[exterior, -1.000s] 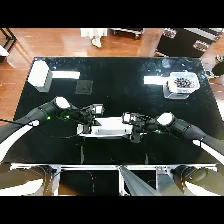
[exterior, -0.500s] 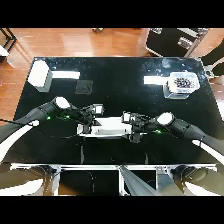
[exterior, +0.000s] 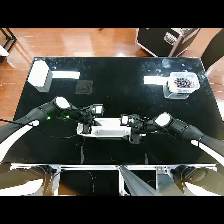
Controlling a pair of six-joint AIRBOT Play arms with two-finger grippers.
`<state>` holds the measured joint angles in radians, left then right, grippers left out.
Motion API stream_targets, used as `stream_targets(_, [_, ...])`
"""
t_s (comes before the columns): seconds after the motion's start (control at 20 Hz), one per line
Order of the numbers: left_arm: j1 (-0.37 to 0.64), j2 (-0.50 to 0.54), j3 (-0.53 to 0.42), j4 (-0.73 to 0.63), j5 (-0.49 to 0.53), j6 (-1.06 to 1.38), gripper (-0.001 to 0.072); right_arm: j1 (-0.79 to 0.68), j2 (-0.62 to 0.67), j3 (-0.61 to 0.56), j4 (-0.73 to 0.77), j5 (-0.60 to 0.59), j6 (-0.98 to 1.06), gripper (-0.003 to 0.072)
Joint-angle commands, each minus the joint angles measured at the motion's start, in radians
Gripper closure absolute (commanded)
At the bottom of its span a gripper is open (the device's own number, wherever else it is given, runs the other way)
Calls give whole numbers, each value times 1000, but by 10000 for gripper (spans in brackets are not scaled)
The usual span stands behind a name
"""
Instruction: Fold the box and place the chain.
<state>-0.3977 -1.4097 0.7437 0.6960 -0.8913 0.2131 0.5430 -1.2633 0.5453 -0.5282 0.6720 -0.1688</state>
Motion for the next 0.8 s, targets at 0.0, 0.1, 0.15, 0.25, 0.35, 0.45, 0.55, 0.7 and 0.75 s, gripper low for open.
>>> stream_targets(0.0, [0, 0, 0, 0, 1, -1, 689, 2, -1, 1, -5, 0, 0, -11])
stream_targets(0.1, [0, 0, 0, 0, 1, 0, 689, 2, -1, 1, -5, -1, 0, 113])
stream_targets(0.15, [0, 0, 0, 0, 1, -1, 689, 2, -1, 1, -4, -2, 0, 159])
stream_targets(0.25, [0, 0, 0, 0, 0, -1, 689, 2, -1, 1, -4, -2, 0, 160])
stream_targets(0.35, [0, 0, 0, 0, 0, -2, 689, 2, -1, 1, -4, -2, 0, 161])
stream_targets(0.45, [0, 0, 0, 0, 0, -11, 687, 2, -1, 1, -5, -2, 0, 161])
stream_targets(0.55, [0, 0, 0, 3, 0, -12, 636, 2, -1, 1, -5, -2, 0, 161])
stream_targets(0.7, [2, 3, 0, 65, 1, -85, 425, 2, -1, 1, -4, -2, 0, 161])
stream_targets(0.75, [2, 8, 0, 91, 2, -114, 356, 2, -1, 1, -4, -2, 0, 161])
